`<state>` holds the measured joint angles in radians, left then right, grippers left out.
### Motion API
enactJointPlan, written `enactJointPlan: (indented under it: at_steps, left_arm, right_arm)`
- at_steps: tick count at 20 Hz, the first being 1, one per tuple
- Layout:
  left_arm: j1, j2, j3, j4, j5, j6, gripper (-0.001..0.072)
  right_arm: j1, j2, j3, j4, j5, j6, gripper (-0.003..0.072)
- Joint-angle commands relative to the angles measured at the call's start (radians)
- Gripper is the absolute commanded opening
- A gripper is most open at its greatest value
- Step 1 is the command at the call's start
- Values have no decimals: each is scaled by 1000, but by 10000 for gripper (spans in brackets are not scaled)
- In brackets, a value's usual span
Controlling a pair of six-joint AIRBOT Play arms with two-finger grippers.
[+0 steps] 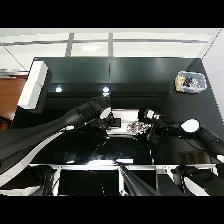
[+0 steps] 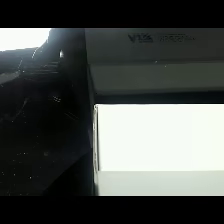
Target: Fold the box and place the chain.
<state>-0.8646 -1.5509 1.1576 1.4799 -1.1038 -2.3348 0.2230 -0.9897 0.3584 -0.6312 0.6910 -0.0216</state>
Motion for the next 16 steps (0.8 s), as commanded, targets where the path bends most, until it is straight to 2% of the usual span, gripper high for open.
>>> enactJointPlan:
  at_steps: [1, 9, 10, 11, 12, 14, 15, 16]
  left_arm:
    - [0, 0, 0, 0, 0, 0, 30]
    - [0, 0, 0, 0, 0, 0, 30]
    - [0, 0, 0, 0, 0, 0, 30]
    - [0, 0, 0, 0, 0, 0, 30]
    - [0, 0, 0, 0, 0, 0, 30]
    - [0, 0, 0, 0, 0, 0, 30]
    - [0, 0, 0, 0, 0, 0, 30]
    - [0, 0, 0, 0, 0, 0, 30]
  right_arm:
    - [22, -39, -2, 37, -37, -137, 707]
    - [22, -88, -2, 37, -95, -132, 700]
    - [22, -88, -2, 37, -97, -129, 680]
    - [22, -88, -2, 37, -95, -119, 504]
    - [22, -88, -2, 37, -95, -107, 469]
    - [22, -87, -2, 37, -95, -100, 469]
    - [22, -85, -1, 36, -98, -76, 365]
    - [22, -82, -1, 30, -97, -58, 84]
